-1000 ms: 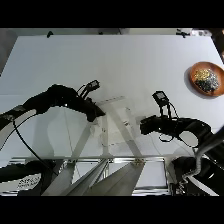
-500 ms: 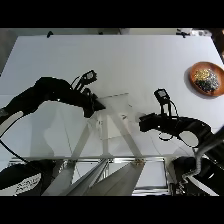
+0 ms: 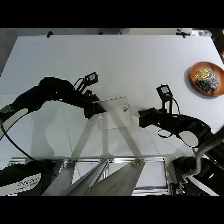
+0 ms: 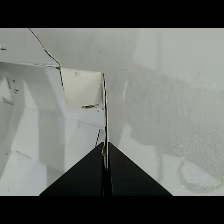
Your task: Fold the box and place the chain.
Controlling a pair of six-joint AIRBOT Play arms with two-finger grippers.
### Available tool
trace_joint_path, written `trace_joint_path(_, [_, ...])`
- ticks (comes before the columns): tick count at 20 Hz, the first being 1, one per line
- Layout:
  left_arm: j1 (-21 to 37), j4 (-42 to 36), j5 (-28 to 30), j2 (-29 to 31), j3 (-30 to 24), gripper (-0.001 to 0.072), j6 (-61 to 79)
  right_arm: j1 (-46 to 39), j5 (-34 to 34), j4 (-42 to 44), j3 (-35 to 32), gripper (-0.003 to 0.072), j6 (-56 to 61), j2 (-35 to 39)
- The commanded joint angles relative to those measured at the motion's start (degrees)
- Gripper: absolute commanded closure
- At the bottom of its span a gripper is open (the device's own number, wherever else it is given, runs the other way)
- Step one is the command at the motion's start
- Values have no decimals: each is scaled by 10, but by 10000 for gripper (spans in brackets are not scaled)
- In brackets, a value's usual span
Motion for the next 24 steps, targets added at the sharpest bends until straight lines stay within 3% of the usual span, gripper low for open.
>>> trace_joint_path(1, [0, 29, -56, -22, 0, 424, 0, 0, -6, 0, 0, 670, -3, 1])
trace_joint_path(3, [1, 47, -90, -20, 1, 350, 0, 0, -6, 0, 0, 670, -3, 1])
trace_joint_path(9, [2, 62, -118, -19, 1, 327, 0, 0, -6, 2, 0, 670, -3, 1])
trace_joint_path(13, [2, 54, -130, -21, 1, 403, 0, 0, -6, 1, 0, 671, -3, 1])
trace_joint_path(18, [-1, 37, -143, -22, 1, 678, 0, 0, -6, 2, 0, 671, -2, 1])
trace_joint_path(24, [2, 38, -101, -3, 1, 700, 0, 0, 9, 10, 0, 671, -2, 1])
